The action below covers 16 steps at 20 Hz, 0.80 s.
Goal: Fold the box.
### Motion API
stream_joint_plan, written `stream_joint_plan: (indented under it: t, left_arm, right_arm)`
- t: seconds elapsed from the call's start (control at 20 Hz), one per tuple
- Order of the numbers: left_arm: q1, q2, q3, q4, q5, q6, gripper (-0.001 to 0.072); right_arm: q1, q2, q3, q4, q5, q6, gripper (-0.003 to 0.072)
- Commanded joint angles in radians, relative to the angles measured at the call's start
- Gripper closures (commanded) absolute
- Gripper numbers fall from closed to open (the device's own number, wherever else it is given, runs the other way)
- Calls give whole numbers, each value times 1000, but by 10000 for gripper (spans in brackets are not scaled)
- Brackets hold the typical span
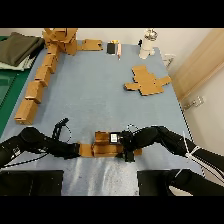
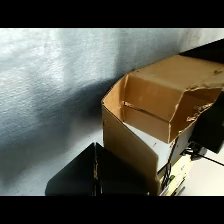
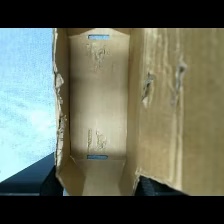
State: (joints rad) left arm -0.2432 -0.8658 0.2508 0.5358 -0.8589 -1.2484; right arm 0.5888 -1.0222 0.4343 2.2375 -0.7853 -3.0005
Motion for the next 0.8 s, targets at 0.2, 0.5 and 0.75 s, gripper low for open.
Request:
stream_joint_plan:
  t: [0.2, 0.5, 0.75]
  left_arm:
    - [-25, 5, 26, -147, 20, 84, 698]
    - [-23, 4, 58, -144, 23, 100, 696]
    - [-23, 1, 64, -116, 39, 70, 455]
  right_arm:
    - [-1, -1, 1, 0, -1, 0, 168]
    - [-1, -1, 1, 0, -2, 0, 168]
    - [-1, -1, 1, 0, -2, 0, 168]
